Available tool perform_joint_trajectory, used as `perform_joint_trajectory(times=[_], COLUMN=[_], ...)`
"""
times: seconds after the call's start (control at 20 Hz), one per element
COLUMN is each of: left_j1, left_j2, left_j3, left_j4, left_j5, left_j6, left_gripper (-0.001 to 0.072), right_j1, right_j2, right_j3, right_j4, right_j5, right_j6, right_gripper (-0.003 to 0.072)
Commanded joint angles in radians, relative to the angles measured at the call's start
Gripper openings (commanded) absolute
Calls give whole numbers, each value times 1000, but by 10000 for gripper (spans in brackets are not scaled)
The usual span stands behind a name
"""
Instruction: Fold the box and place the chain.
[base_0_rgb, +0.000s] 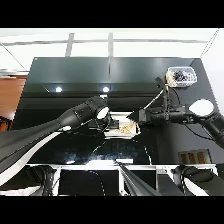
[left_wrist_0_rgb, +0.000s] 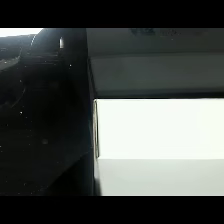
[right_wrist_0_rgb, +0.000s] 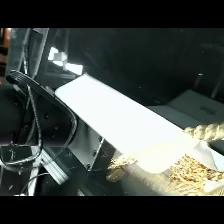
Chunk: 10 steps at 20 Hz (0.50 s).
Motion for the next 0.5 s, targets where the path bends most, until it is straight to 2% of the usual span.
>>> perform_joint_trajectory(times=[0.0, 0.2, 0.3, 0.35, 0.45], left_j1=[1, 1, 1, 1, 1], left_j2=[0, 0, 0, 0, 0], left_j3=[0, 0, 0, 0, 0], left_j4=[0, 0, 0, 0, 0], left_j5=[1, 1, 1, 1, 1], left_j6=[0, 0, 0, 0, 0], left_gripper=[30, 30, 30, 30, 30], right_j1=[-59, -331, -455, -501, -544], right_j2=[-1, 2, 2, 1, -1], right_j3=[8, 44, 44, 44, 43], right_j4=[-7, -18, -60, -131, -336], right_j5=[40, 158, 177, 156, 35], right_j6=[2, -27, -46, -45, 53], right_gripper=[394, 381, 382, 381, 384])
